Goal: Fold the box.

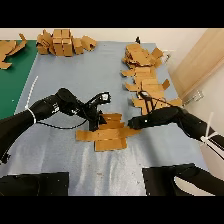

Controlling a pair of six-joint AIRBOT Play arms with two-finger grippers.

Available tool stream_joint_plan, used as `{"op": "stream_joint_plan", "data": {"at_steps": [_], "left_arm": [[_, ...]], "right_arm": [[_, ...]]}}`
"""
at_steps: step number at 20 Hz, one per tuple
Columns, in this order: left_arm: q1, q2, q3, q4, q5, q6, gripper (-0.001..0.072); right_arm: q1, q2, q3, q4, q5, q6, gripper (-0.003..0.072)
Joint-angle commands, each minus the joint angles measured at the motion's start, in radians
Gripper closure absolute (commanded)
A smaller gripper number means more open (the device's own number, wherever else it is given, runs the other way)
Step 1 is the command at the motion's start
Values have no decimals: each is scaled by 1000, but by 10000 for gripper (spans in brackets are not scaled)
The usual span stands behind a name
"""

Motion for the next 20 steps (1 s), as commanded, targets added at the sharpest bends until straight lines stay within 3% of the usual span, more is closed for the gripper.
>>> {"op": "stream_joint_plan", "data": {"at_steps": [1, 8, 13, 17, 20], "left_arm": [[0, -1, 1, 0, 2, 0, 697], [0, -1, 1, 0, 2, 0, 697], [0, 0, 1, 0, 1, 0, 698], [0, 0, 1, 0, 2, 0, 697], [0, 0, 1, 0, 1, 0, 697]], "right_arm": [[25, -80, -15, -21, -8, 18, 683], [25, -111, -15, -45, 91, 18, 683], [27, -89, -15, -47, 63, 18, 683], [29, 53, -15, -81, 29, 18, 683], [104, 187, -15, -201, 30, 46, 684]]}}
